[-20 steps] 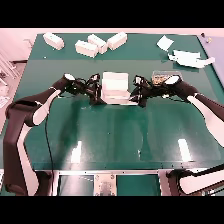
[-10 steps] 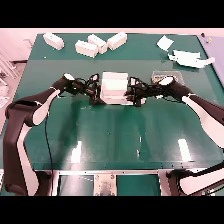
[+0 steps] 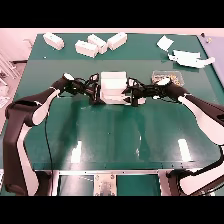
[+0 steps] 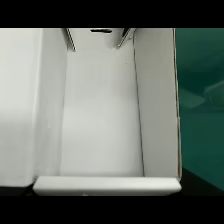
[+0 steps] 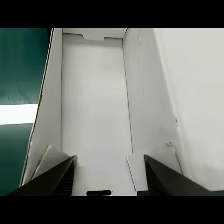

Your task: Fold the box and place the chain.

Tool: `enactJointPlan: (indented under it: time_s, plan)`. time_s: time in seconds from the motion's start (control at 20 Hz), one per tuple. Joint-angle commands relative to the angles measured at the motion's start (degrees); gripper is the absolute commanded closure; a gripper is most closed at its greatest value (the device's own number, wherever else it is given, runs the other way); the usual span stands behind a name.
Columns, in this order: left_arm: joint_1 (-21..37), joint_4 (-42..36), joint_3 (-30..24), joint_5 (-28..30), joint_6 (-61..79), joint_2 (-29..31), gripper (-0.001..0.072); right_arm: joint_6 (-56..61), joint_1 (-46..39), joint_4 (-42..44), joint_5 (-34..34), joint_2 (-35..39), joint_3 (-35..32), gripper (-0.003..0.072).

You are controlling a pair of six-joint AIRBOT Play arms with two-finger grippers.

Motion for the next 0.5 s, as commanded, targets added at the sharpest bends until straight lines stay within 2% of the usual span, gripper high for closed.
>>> enactJointPlan:
  time_s: [0.0,0.3,0.35,0.4,0.45]
  plan:
    - [0.0,0.0,0.0,0.0,-0.1,0.0,0.0118,-1.2,0.0,0.9,0.0,-1.6,0.4,0.0064]
    - [0.0,0.0,0.0,0.0,0.0,0.0,0.0118,-3.1,-0.3,0.9,-0.1,-1.8,1.0,0.0054]
    - [0.0,0.0,0.0,0.0,0.0,0.0,0.0118,-2.6,-0.4,0.8,0.0,-1.7,1.3,0.0071]
    - [0.0,0.0,0.0,0.0,-0.1,0.0,0.0118,-2.0,-0.5,0.4,0.0,-1.3,1.4,0.0247]
    - [0.0,0.0,0.0,0.0,0.0,0.0,0.0118,-1.7,-0.9,0.2,0.0,-0.8,1.4,0.0303]
